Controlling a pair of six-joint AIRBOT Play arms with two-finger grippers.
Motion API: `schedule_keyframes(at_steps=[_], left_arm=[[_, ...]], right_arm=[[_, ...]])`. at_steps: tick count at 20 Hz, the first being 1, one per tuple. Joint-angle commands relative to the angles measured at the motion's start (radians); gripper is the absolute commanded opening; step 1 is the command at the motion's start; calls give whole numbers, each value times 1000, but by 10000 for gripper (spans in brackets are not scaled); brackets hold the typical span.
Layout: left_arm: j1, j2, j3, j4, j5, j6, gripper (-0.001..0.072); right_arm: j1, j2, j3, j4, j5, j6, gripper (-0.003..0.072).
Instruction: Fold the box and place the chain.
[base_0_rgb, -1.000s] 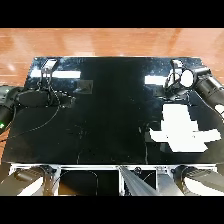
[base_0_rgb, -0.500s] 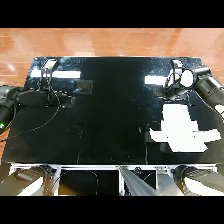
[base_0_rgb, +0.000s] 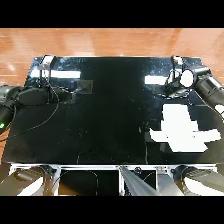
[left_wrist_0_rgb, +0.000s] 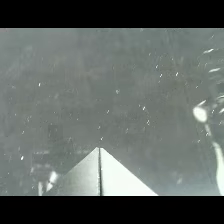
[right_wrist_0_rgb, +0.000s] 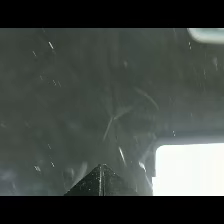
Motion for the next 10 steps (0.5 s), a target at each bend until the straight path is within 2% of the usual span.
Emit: schedule_keyframes(at_steps=[1,2,4,6,7,10], left_arm=[[0,-5,0,-18,-43,0,431],[0,-6,0,-19,-48,-9,621],[0,-6,2,-19,-35,-30,623],[0,-6,2,-19,-14,-68,622],[0,-7,2,-21,-8,-75,622],[0,-8,2,-30,-4,-75,622]], right_arm=[[-17,-1,0,-5,-56,-126,362],[-49,0,2,-5,-20,-212,720],[-188,0,6,-76,63,-259,720],[-410,0,6,-104,77,-282,720],[-532,0,6,-61,73,-317,720],[-905,-19,6,270,119,-555,720]])
